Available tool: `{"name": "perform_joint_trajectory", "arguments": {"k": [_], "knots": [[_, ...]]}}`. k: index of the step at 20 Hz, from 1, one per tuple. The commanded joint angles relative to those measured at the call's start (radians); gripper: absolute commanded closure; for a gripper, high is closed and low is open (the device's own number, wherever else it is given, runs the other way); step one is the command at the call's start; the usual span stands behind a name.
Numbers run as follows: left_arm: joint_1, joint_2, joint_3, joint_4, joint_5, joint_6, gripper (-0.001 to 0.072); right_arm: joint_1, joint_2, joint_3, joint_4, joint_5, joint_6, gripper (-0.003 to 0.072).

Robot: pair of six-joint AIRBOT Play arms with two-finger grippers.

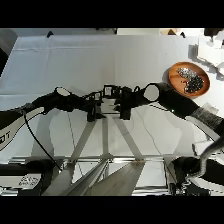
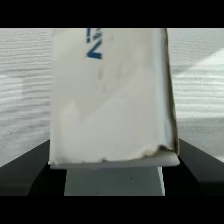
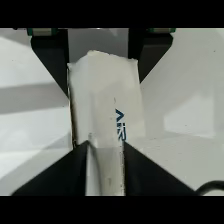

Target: Fold the box and place the chain.

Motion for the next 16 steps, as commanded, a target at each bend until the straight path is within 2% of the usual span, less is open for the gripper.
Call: {"name": "perform_joint_trajectory", "arguments": {"k": [1, 5, 14, 16], "knots": [[0.000, 0.000, 0.000, 0.002, -0.001, 0.003, 0.0499, 0.000, 0.005, 0.000, -0.048, -0.025, 0.000, 0.0511], [0.000, 0.000, 0.000, 0.002, -0.001, 0.003, 0.0499, 0.000, 0.005, -0.002, -0.050, -0.057, 0.000, 0.0511], [0.000, 0.000, 0.000, 0.002, -0.001, 0.002, 0.0499, 0.009, 0.005, -0.039, 0.007, -0.050, 0.001, 0.0508], [0.000, 0.000, 0.000, 0.002, -0.001, 0.002, 0.0499, 0.024, 0.005, -0.042, 0.007, -0.053, 0.003, 0.0482]]}}
